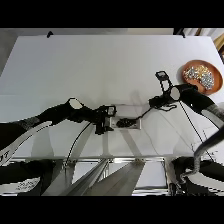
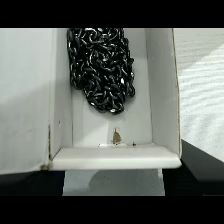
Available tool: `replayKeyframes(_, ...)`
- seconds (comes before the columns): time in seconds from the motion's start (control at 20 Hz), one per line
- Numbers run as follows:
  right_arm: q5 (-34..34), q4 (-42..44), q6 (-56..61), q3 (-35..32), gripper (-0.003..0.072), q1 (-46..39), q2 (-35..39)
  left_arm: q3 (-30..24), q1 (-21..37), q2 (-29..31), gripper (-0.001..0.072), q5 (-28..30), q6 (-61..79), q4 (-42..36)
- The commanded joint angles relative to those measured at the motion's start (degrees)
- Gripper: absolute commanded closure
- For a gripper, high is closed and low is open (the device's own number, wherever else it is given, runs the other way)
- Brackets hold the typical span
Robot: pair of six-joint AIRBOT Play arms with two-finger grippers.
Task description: Fold the box and place the chain.
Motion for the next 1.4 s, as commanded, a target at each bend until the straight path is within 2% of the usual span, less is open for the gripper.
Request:
replayKeyframes(0.0,2.8,1.4,0.0,0.0,0.0656,1.1,-0.2,0.0,0.0,0.0,0.0456,0.0,0.0,0.0)
replayKeyframes(0.3,4.9,1.4,-0.1,0.0,0.0678,3.6,2.0,0.0,0.0,0.0,0.0456,0.0,0.0,0.0)
replayKeyframes(0.55,5.9,1.2,0.0,0.0,0.0679,5.7,8.8,0.0,0.0,0.0,0.0456,0.0,0.0,0.0)
replayKeyframes(0.8,10.4,1.1,-0.2,0.0,0.0679,7.3,16.6,0.0,0.0,0.0,0.0456,0.0,0.0,0.0)
replayKeyframes(1.0,13.0,1.2,-0.2,0.0,0.0679,9.8,24.9,0.0,0.0,0.0,0.0456,0.0,0.0,0.0)
replayKeyframes(1.35,11.8,1.3,-0.2,0.0,0.0678,17.0,46.1,0.0,0.0,0.0,0.0456,0.0,0.0,0.0)
